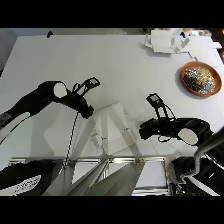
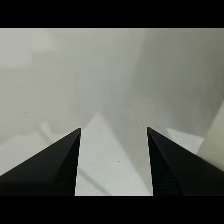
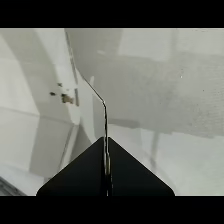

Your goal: Fold the box and place the chain.

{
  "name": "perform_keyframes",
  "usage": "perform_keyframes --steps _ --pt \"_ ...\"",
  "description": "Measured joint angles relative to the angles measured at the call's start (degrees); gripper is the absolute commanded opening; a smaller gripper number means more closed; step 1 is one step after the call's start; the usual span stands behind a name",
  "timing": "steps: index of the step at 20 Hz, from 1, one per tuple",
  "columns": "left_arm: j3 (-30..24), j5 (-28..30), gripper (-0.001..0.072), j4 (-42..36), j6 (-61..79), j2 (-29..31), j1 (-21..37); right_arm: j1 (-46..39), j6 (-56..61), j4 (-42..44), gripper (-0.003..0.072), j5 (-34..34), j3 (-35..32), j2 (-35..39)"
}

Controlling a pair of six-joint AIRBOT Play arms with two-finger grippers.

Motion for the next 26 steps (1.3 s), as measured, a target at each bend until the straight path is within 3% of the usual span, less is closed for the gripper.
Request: perform_keyframes --steps 3,6,8,11,18,26 --pt "-0.17 -4.09 0.045 -9.01 6.32 -0.17 7.65 0.0 0.02 0.0 0.0013 -0.09 0.0 0.0" --pt "-0.26 -13.81 0.0464 -23.63 14.86 -0.28 17.0 0.0 0.02 0.0 0.0013 -0.09 0.0 0.0" --pt "-0.72 -19.76 0.0648 -30.8 18.43 -0.28 21.46 0.0 0.02 0.0 0.0013 -0.09 0.0 0.0" --pt "-3.93 -24.44 0.0647 -36.28 20.79 -0.28 24.33 0.0 0.02 0.0 0.0014 -0.63 0.0 0.0" --pt "-13.68 -23.43 0.0646 -40.02 25.75 -0.31 23.21 0.0 0.11 0.13 0.0014 -5.46 0.0 0.0" --pt "-16.31 -16.87 0.0675 -44.96 32.89 -0.39 22.77 0.0 0.22 0.44 0.0014 -8.13 0.0 0.0"
